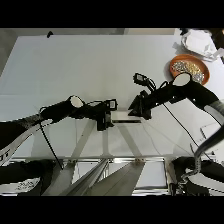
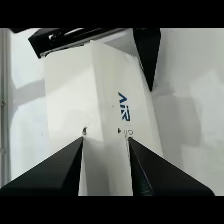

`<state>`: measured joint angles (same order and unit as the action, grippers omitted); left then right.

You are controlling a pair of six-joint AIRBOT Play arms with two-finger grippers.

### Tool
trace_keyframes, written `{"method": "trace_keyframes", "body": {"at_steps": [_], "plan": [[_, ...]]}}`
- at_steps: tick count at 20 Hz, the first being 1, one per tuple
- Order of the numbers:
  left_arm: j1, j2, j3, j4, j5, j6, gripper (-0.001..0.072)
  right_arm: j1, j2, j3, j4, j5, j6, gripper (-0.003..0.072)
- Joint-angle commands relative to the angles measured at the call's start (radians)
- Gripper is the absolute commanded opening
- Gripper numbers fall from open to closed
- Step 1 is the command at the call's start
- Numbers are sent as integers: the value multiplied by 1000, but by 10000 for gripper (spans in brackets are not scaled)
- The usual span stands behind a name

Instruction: Fold the box and place the chain.

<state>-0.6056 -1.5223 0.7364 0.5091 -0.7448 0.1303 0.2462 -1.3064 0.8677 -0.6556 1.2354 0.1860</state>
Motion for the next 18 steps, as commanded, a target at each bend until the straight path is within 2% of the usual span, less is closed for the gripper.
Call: {"method": "trace_keyframes", "body": {"at_steps": [1, 5, 10, 18], "plan": [[-1, 1, -1, 0, 0, 0, 333, 4, 55, -19, -57, -30, -12, 349], [-1, 1, -1, 0, 0, 0, 333, 33, 60, -19, -179, -55, 17, 342], [0, 1, -1, 0, 0, 0, 333, 98, 60, -19, -221, -99, 43, 340], [0, 1, -1, 0, 0, 0, 333, 104, 63, -19, -242, -122, 118, 334]]}}
